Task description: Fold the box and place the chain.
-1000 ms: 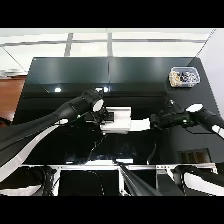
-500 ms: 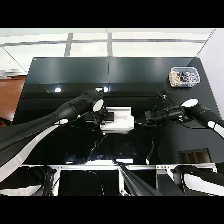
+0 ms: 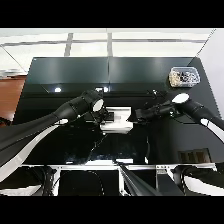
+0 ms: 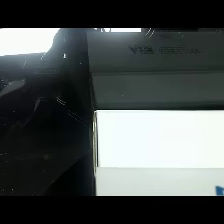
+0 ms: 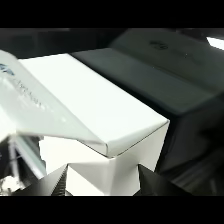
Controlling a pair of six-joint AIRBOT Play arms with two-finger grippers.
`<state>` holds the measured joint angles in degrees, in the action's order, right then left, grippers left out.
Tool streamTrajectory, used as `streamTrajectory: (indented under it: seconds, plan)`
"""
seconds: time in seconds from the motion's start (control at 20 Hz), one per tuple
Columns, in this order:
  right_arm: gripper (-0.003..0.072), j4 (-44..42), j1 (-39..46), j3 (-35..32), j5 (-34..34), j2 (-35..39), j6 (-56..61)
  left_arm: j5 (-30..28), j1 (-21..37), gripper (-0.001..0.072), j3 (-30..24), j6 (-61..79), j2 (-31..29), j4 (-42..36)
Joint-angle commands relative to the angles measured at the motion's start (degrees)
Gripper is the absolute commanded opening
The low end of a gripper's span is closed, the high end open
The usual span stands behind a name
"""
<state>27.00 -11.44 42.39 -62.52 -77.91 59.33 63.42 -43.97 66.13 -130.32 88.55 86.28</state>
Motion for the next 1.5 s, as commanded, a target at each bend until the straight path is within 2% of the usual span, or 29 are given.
streamTrajectory:
  seconds: [0.0, 0.1, 0.3, 0.55, 0.8, 1.0, 1.05, 1.1, 1.45]
  plan:
    - [0.0480, 12.44, -6.01, 4.81, 3.41, -0.02, 13.29, 0.07, 0.02, 0.0025, 0.02, 0.02, 0.02, 0.00]
    - [0.0480, 20.61, -9.25, 7.50, 4.26, -0.02, 21.88, 0.04, 0.02, 0.0025, 0.02, 0.02, 0.02, 0.00]
    - [0.0479, 30.73, -13.97, 9.94, 5.57, -0.04, 33.86, 0.04, 0.02, 0.0025, 0.02, 0.02, 0.02, 0.00]
    - [0.0479, 38.66, -19.78, 13.86, 5.18, -3.19, 44.89, 0.02, 0.02, 0.0025, 0.02, 0.02, 0.02, 0.00]
    - [0.0478, 50.80, -24.68, 17.64, 1.66, -4.72, 57.83, 0.00, 0.02, 0.0025, 0.02, 0.02, 0.02, 0.00]
    - [0.0478, 55.23, -26.23, 19.74, 0.63, -4.74, 62.86, 0.04, 0.02, 0.0025, 0.02, 0.02, 0.02, 0.00]
    - [0.0445, 55.45, -26.49, 19.78, 0.68, -4.74, 63.47, 0.04, 0.02, 0.0026, 0.02, 0.02, 0.02, 0.00]
    - [0.0277, 55.43, -26.58, 19.76, 0.63, -4.76, 63.43, 0.04, 0.02, 0.0025, 0.02, 0.02, 0.02, 0.00]
    - [0.0276, 54.90, -27.26, 19.76, -1.01, -7.06, 63.45, 0.04, 0.02, 0.0025, 0.02, 0.02, 0.02, 0.00]
